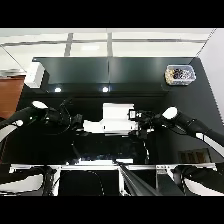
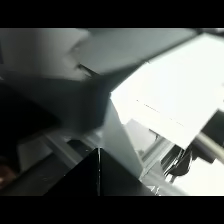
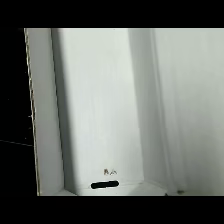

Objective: Fold the box and place the chain.

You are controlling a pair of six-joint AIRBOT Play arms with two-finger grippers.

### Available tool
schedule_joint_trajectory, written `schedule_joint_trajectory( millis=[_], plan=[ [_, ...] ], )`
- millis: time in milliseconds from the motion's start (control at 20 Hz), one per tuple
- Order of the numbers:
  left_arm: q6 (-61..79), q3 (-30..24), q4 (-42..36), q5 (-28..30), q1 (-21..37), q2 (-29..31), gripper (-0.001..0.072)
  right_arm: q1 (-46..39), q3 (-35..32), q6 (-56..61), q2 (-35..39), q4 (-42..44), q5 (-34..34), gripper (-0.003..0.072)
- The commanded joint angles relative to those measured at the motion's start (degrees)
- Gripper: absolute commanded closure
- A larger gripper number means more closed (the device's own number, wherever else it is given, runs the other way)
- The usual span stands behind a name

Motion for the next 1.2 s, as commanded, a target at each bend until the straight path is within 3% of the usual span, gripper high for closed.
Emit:
schedule_joint_trajectory(
  millis=[0,150,200,300,350,400,500,600,700,750,900,1150],
  plan=[
    [4.2,1.6,-0.3,-1.7,-2.0,-0.4,0.0686,0.0,0.0,0.0,0.0,0.0,0.0,0.058],
    [4.6,2.5,-1.7,-1.7,-2.3,-0.4,0.0679,0.0,0.0,0.0,0.0,0.0,0.0,0.0579],
    [4.9,2.8,-1.8,-1.7,-2.3,-0.4,0.0598,0.0,0.0,0.0,0.0,0.0,0.0,0.0579],
    [4.9,3.2,-2.3,-1.8,-2.3,-0.4,0.032,0.0,0.0,0.0,0.0,0.0,0.0,0.058],
    [5.0,3.2,-2.9,-1.7,-2.3,-0.4,0.0301,0.0,0.0,0.0,0.0,0.0,0.0,0.058],
    [5.0,3.2,-2.9,-1.6,-2.3,-0.4,0.0315,0.0,0.0,0.0,0.0,0.0,0.0,0.058],
    [5.2,3.2,-2.7,-1.8,-2.1,-0.4,0.0458,0.0,0.0,0.0,0.0,0.0,0.0,0.058],
    [5.2,3.2,-1.5,-1.8,-1.1,-0.4,0.0494,0.0,0.0,0.0,0.0,0.0,0.0,0.058],
    [5.2,3.2,-0.3,-2.1,0.9,-0.4,0.065,0.0,0.0,0.0,0.0,0.0,0.0,0.058],
    [5.1,3.2,0.0,-2.5,2.2,-0.4,0.0686,0.0,0.0,0.0,0.0,0.0,0.0,0.0579],
    [5.1,3.1,0.9,-3.1,5.2,-0.4,0.0688,0.0,0.0,0.0,0.0,0.0,0.0,0.058],
    [-0.7,3.0,5.8,3.1,3.1,-0.5,0.0688,0.0,0.0,0.0,0.0,0.0,0.0,0.058]
  ],
)
